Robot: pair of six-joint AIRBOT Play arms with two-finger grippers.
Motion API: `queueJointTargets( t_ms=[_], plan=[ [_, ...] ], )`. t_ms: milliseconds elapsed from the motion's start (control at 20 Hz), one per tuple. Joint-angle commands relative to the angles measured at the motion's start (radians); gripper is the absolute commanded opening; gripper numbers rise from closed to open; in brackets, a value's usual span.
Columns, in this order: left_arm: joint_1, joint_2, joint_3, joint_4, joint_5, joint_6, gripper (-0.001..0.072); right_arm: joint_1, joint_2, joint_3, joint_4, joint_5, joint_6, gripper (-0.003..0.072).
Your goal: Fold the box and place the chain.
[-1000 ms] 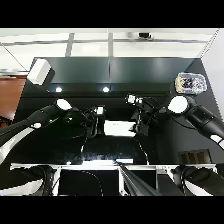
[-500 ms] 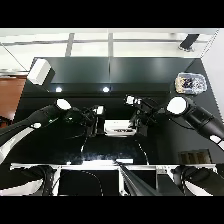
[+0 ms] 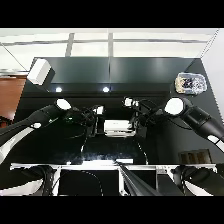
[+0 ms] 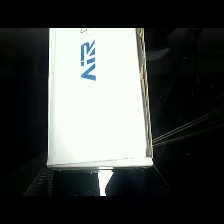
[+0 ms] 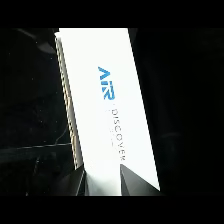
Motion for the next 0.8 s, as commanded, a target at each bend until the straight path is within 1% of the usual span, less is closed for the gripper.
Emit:
queueJointTargets(
  t_ms=[0,200,250,750],
  plan=[
    [-0.001,-0.001,0.000,-0.001,0.001,0.000,0.0484,0.004,-0.003,0.000,0.002,-0.001,0.002,0.0234],
    [-0.001,-0.001,0.000,-0.001,0.001,0.000,0.0483,0.004,-0.003,0.000,0.002,0.016,0.002,0.0236],
    [-0.001,-0.001,0.000,-0.001,0.001,0.000,0.0483,0.004,-0.003,0.000,0.002,0.016,0.002,0.0285],
    [-0.001,-0.001,0.000,-0.001,0.001,0.000,0.0484,0.008,-0.005,0.000,0.002,0.016,0.003,0.0285]
  ],
)
